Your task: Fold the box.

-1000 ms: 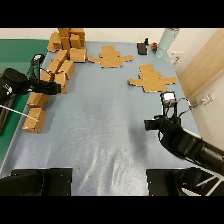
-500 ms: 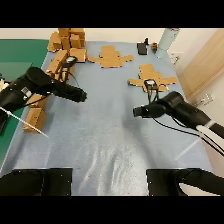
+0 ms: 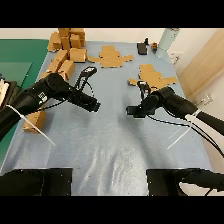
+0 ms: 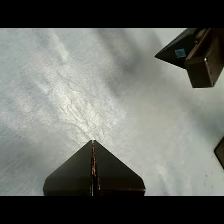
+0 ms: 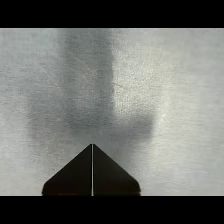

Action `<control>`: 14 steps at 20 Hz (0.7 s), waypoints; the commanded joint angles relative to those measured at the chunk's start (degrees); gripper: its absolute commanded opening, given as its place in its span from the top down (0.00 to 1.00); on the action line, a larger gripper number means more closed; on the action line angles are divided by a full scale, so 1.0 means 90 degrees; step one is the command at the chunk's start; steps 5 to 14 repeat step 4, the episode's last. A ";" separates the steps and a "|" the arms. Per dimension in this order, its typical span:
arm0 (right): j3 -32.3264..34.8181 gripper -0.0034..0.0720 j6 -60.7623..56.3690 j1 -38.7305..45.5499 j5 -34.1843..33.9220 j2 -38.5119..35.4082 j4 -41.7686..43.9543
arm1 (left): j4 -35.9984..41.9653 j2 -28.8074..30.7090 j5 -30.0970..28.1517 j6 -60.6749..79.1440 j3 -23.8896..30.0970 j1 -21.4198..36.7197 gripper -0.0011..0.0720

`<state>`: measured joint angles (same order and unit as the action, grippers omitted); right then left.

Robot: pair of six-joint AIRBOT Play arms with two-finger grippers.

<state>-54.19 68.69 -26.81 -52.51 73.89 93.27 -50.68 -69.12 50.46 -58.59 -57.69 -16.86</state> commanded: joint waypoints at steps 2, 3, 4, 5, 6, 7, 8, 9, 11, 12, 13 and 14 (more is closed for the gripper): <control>-0.0027 0.95 0.0039 0.0000 -0.0058 0.0034 0.0138 | 0.0010 -0.0012 -0.0056 -0.0024 0.0002 -0.0063 0.97; -0.0027 0.95 0.0039 0.0000 -0.0058 0.0034 0.0138 | 0.0007 -0.0012 -0.0058 -0.0024 0.0002 -0.0063 0.97; -0.0027 0.95 0.0039 0.0000 -0.0058 0.0034 0.0138 | 0.0007 -0.0012 -0.0056 -0.0024 0.0002 -0.0063 0.97; -0.0027 0.95 0.0039 0.0000 -0.0058 0.0034 0.0138 | 0.0007 -0.0012 -0.0056 -0.0024 0.0002 -0.0063 0.97; -0.0027 0.95 0.0039 0.0000 -0.0058 0.0034 0.0138 | 0.0007 -0.0012 -0.0056 -0.0024 0.0002 -0.0063 0.97; -0.0027 0.95 0.0039 0.0000 -0.0058 0.0034 0.0138 | 0.0007 -0.0012 -0.0056 -0.0024 0.0002 -0.0063 0.97; -0.0027 0.95 0.0039 0.0000 -0.0058 0.0034 0.0138 | 0.0007 -0.0012 -0.0056 -0.0024 0.0002 -0.0063 0.97; -0.0027 0.95 0.0039 0.0000 -0.0058 0.0034 0.0138 | 0.0007 -0.0012 -0.0056 -0.0024 0.0002 -0.0063 0.97; -0.0027 0.95 0.0039 0.0000 -0.0058 0.0034 0.0138 | 0.0007 -0.0012 -0.0056 -0.0024 0.0002 -0.0063 0.97; -0.0027 0.95 0.0039 0.0000 -0.0058 0.0034 0.0138 | 0.0007 -0.0012 -0.0056 -0.0024 0.0002 -0.0063 0.97; -0.0027 0.95 0.0039 0.0000 -0.0058 0.0034 0.0138 | 0.0007 -0.0012 -0.0056 -0.0024 0.0002 -0.0063 0.97; -0.0027 0.95 0.0039 0.0000 -0.0058 0.0034 0.0138 | 0.0007 -0.0012 -0.0056 -0.0024 0.0002 -0.0063 0.97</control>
